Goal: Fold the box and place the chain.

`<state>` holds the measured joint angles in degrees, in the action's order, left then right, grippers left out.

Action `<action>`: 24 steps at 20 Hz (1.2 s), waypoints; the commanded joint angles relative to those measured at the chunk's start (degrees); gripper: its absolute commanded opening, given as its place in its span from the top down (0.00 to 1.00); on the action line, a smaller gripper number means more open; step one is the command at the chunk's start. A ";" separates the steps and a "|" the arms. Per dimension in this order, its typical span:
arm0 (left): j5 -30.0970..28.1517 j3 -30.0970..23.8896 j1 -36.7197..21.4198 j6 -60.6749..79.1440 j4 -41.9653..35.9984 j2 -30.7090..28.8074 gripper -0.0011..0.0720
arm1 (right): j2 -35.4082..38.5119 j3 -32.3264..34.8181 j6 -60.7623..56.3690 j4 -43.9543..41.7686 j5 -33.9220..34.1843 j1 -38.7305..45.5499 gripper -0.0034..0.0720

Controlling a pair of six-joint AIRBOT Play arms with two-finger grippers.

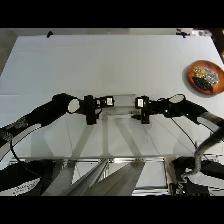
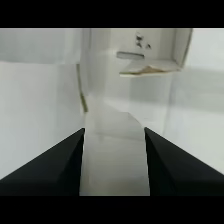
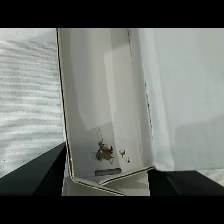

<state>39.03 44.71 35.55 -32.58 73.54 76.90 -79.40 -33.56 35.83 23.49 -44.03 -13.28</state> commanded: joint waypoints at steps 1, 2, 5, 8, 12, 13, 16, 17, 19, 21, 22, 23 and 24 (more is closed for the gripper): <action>-4.44 -0.31 -0.31 3.10 -3.45 0.02 0.45 | 0.04 0.00 0.07 0.04 -0.09 0.02 0.42; -4.52 -0.31 -0.31 4.57 -4.76 0.04 0.45 | 0.04 0.00 0.07 0.04 -0.11 0.02 0.42; -4.46 -0.31 -0.31 8.44 -9.22 0.04 0.48 | 0.04 0.00 0.07 0.04 -0.11 0.02 0.42; -3.54 -0.31 -0.31 12.98 -14.86 0.04 0.53 | 0.04 0.00 0.07 0.04 -0.11 0.02 0.42; -0.28 -0.31 -0.31 13.53 -16.15 0.04 0.81 | 0.04 0.00 0.07 0.04 -0.11 0.02 0.42; 0.68 -0.31 -0.31 13.51 -16.15 0.04 0.80 | 0.04 0.00 0.07 0.04 -0.11 0.02 0.42; 0.74 -0.31 -0.31 13.09 -17.35 0.04 0.80 | 0.04 0.00 0.07 0.04 -0.11 0.02 0.42; 0.04 -0.28 -0.31 13.09 -19.17 0.04 0.80 | 0.04 0.00 0.07 0.04 -0.09 0.02 0.42; -2.16 -0.28 -0.28 13.14 -24.52 0.04 0.80 | 0.04 0.00 0.07 0.04 -0.11 0.02 0.42; -4.72 -0.28 -0.28 13.31 -27.91 0.04 0.80 | 0.04 0.00 0.07 0.04 -0.11 0.02 0.42; -5.38 -0.28 -0.24 13.31 -27.87 0.04 0.80 | 0.04 0.00 0.07 0.04 -0.11 0.02 0.42; -5.40 -0.28 -0.24 13.31 -27.85 0.04 0.80 | 0.04 0.00 0.07 0.04 -0.11 0.02 0.42; -5.29 -0.28 -0.24 13.33 -27.54 0.04 0.78 | 0.04 0.00 0.07 0.04 -0.11 0.02 0.42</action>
